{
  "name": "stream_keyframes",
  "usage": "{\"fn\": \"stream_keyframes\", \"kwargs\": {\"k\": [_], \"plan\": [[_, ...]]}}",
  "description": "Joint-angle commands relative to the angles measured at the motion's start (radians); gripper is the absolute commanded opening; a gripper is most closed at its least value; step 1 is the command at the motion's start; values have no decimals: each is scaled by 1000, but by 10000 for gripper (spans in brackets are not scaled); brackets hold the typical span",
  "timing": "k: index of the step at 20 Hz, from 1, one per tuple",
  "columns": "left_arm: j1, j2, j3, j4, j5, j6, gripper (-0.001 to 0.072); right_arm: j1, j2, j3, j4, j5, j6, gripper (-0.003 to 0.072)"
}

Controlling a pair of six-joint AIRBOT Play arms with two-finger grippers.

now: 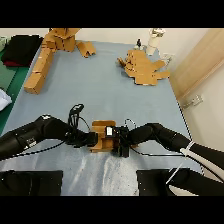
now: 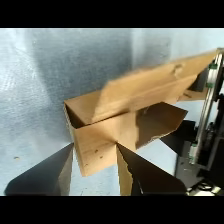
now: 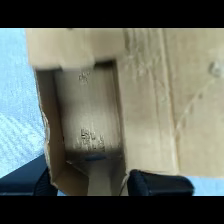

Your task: Fold the box.

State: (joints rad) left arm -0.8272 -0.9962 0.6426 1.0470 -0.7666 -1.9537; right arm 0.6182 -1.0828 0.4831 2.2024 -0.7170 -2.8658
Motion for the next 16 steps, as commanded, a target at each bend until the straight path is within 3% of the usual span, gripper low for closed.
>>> {"fn": "stream_keyframes", "kwargs": {"k": [1,9,16], "plan": [[-59,-58,44,80,-21,-71,426,1,0,0,0,0,0,502],[-105,-142,155,204,-98,-187,427,1,0,0,0,0,0,502],[-188,-242,254,402,-246,-424,427,1,0,0,0,0,0,502]]}}
